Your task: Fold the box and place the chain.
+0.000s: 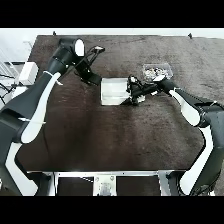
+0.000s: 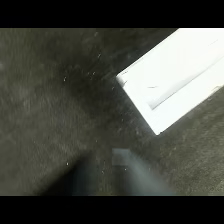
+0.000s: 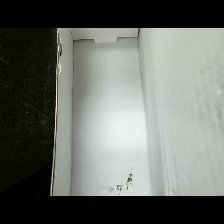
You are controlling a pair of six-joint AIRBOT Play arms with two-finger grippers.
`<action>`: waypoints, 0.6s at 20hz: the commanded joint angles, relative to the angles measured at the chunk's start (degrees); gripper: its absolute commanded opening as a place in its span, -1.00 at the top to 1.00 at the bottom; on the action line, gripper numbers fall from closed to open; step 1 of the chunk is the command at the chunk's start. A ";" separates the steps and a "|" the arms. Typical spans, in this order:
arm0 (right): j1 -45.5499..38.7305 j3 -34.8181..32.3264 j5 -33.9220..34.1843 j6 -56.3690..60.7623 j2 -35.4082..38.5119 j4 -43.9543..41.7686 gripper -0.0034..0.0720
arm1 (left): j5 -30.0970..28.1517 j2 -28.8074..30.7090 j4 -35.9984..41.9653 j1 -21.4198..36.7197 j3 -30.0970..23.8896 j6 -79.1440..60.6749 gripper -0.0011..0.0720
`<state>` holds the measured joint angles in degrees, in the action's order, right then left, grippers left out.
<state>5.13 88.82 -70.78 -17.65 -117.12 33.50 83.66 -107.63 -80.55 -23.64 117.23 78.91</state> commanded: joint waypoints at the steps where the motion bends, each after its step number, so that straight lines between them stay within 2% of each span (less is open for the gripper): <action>1: 0.04 0.00 0.00 -0.02 0.02 -0.02 -0.40 | -6.14 3.52 6.93 2.43 -1.25 -7.72 0.84; 4: 0.04 0.00 0.00 -0.02 0.02 -0.02 -0.40 | -7.30 5.60 15.43 4.24 -2.25 -22.23 0.92; 6: 0.04 0.00 0.00 -0.02 0.02 -0.02 -0.40 | -8.33 7.37 26.08 5.86 -5.35 -35.93 0.93; 9: 0.04 0.00 0.00 -0.02 0.02 -0.02 -0.40 | -11.96 8.11 37.03 9.25 -9.94 -45.42 0.93; 12: 0.04 0.00 0.00 0.00 0.02 -0.02 -0.40 | -15.17 7.85 38.12 11.63 -16.50 -51.47 0.92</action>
